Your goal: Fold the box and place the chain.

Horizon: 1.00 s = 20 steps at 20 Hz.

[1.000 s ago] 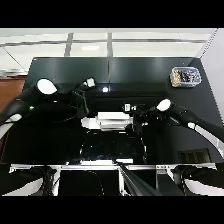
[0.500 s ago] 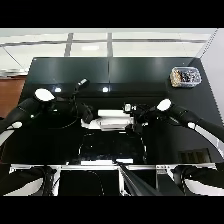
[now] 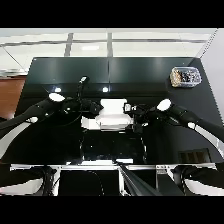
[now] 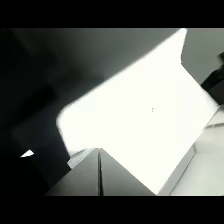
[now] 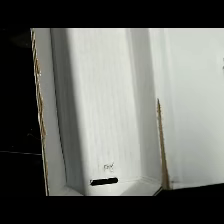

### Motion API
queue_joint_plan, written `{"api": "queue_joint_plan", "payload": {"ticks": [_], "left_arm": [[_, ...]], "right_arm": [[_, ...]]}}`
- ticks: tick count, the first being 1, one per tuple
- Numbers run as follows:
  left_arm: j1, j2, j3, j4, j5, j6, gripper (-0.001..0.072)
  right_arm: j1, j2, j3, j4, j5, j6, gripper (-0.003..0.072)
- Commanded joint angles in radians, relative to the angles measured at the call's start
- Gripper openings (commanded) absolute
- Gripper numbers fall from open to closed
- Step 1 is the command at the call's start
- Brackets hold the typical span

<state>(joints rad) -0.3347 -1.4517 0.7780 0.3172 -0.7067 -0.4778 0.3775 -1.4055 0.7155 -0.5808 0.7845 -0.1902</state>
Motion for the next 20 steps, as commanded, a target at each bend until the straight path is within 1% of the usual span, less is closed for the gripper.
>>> {"api": "queue_joint_plan", "payload": {"ticks": [1,3,5,7,9,11,12,13,15,16,17,18,19,20], "left_arm": [[0.000,-0.050,0.002,0.000,-0.054,0.002,0.0024],[0.015,-0.040,0.012,0.046,-0.073,-0.004,0.0022],[0.037,0.011,0.034,0.132,-0.078,-0.132,0.0021],[0.063,0.108,0.045,0.204,-0.084,-0.163,0.0021],[0.094,0.224,0.037,0.244,-0.118,-0.163,0.0022],[0.114,0.302,-0.007,0.298,-0.167,-0.163,0.0024],[0.118,0.323,-0.038,0.298,-0.196,-0.143,0.0026],[0.118,0.335,-0.065,0.296,-0.241,-0.068,0.0027],[0.117,0.333,-0.084,0.306,-0.369,0.117,0.0026],[0.117,0.328,-0.084,0.346,-0.419,0.204,0.0025],[0.116,0.326,-0.084,0.406,-0.431,0.264,0.0027],[0.116,0.326,-0.084,0.454,-0.418,0.288,0.0083],[0.116,0.325,-0.084,0.481,-0.385,0.329,0.0419],[0.116,0.324,-0.084,0.486,-0.336,0.356,0.0718]], "right_arm": [[0.000,0.000,0.000,0.001,0.000,0.000,0.0219],[0.000,0.000,0.000,0.001,0.000,0.000,0.0219],[0.000,0.000,0.000,0.001,0.000,0.000,0.0219],[0.000,0.000,0.000,0.001,0.000,0.000,0.0219],[0.000,0.000,0.000,0.001,0.000,0.000,0.0219],[0.000,0.000,0.000,0.001,0.000,0.000,0.0219],[0.000,0.000,0.000,0.001,0.000,0.000,0.0219],[0.000,0.000,0.000,0.001,0.000,0.000,0.0219],[0.000,0.000,0.000,0.001,0.000,0.000,0.0219],[0.000,0.000,0.000,0.001,0.000,0.000,0.0219],[0.000,0.000,0.000,0.001,0.000,0.000,0.0219],[0.000,0.000,0.000,0.001,0.000,0.000,0.0219],[0.000,0.000,0.000,0.001,0.000,0.000,0.0219],[0.000,0.000,0.000,0.001,0.000,0.000,0.0219]]}}
